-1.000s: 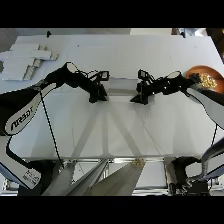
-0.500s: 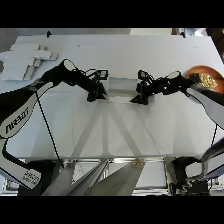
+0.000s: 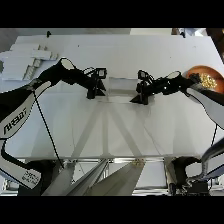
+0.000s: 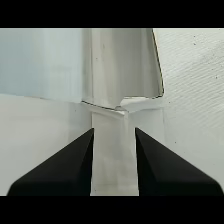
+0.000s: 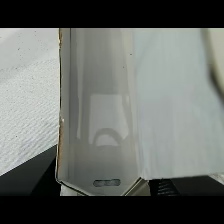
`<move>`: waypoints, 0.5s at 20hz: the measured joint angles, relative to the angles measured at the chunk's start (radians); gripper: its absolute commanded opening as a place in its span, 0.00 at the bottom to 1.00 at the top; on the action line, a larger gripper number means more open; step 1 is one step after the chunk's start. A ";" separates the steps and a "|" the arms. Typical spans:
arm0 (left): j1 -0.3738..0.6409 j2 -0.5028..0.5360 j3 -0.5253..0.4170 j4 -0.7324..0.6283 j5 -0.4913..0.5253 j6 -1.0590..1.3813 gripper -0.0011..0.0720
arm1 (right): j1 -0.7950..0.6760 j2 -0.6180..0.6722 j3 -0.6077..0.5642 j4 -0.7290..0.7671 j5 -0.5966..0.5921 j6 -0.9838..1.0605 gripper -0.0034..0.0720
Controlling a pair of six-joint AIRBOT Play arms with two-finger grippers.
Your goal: Fold the box and place the chain.
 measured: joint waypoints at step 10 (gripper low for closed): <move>-0.024 -0.021 0.000 -0.045 -0.024 0.040 0.31 | 0.000 0.000 0.000 0.000 0.000 0.000 0.49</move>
